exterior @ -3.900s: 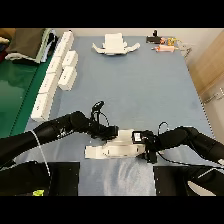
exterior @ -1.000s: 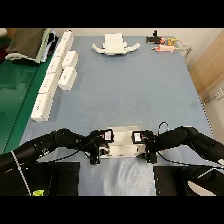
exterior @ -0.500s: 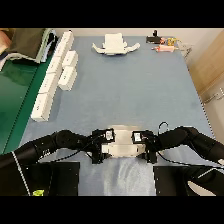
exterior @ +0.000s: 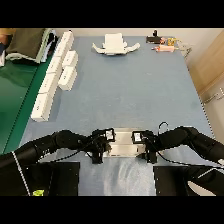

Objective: Fold the box.

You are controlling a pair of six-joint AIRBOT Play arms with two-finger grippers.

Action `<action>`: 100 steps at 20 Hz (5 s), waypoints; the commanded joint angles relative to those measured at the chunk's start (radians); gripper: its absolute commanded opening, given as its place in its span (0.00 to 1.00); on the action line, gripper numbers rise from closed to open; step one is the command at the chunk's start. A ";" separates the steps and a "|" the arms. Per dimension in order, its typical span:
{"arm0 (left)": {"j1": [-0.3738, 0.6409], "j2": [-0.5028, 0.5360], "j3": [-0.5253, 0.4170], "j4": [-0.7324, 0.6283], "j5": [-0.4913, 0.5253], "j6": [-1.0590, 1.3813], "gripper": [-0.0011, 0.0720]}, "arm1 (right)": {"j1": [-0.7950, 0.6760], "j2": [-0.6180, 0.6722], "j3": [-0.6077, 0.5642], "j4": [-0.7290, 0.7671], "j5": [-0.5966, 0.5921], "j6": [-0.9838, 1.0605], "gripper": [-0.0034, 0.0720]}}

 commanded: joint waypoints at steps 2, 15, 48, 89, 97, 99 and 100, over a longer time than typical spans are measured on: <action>0.005 0.046 0.000 0.142 -0.028 -0.193 0.03 | 0.001 0.000 0.000 0.000 0.000 0.000 0.74; 0.390 0.467 0.087 0.741 -0.647 -1.672 0.04 | 0.001 0.000 0.000 0.000 0.000 0.000 0.74; 0.062 0.222 0.006 0.367 -0.128 -1.640 0.65 | 0.001 -0.001 0.000 0.000 0.000 0.000 0.74; 0.028 0.129 0.075 0.381 -0.169 -1.666 0.65 | 0.001 0.000 0.000 0.000 0.000 0.000 0.74; -0.029 0.106 0.142 0.580 -0.261 -1.865 0.65 | 0.001 -0.001 0.000 0.000 0.000 0.000 0.74; -0.051 0.088 0.144 0.580 -0.262 -1.881 0.65 | 0.001 0.000 0.000 0.000 0.000 0.000 0.74; -0.063 0.080 0.148 0.581 -0.262 -1.883 0.65 | 0.001 0.000 0.000 0.000 0.000 0.000 0.74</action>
